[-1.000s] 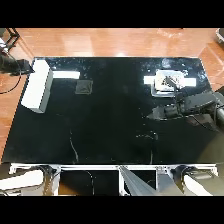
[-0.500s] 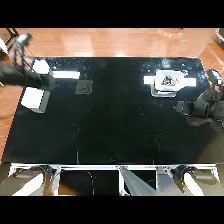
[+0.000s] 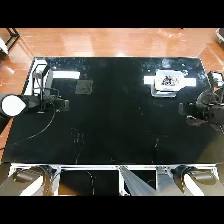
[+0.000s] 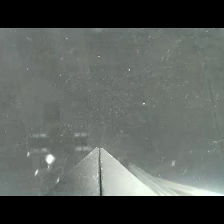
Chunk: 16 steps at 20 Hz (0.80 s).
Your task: Fold the box and place the chain.
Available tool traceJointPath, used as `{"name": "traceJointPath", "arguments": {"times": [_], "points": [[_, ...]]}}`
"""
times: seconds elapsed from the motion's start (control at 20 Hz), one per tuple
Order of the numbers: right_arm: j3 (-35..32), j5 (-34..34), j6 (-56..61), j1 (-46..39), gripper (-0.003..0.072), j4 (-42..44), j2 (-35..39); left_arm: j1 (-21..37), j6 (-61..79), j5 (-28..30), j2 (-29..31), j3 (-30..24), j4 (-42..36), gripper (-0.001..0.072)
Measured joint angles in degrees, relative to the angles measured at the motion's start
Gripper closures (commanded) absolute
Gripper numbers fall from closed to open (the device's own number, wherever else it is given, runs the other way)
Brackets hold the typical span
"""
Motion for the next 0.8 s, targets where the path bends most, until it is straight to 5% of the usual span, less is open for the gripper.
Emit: {"name": "traceJointPath", "arguments": {"times": [0.8], "points": [[0.98,-3.34,1.77,0.42,0.0667,-4.59,-0.55,-0.11,-1.22,5.20,1.75,-1.92,1.88,0.0686]]}}
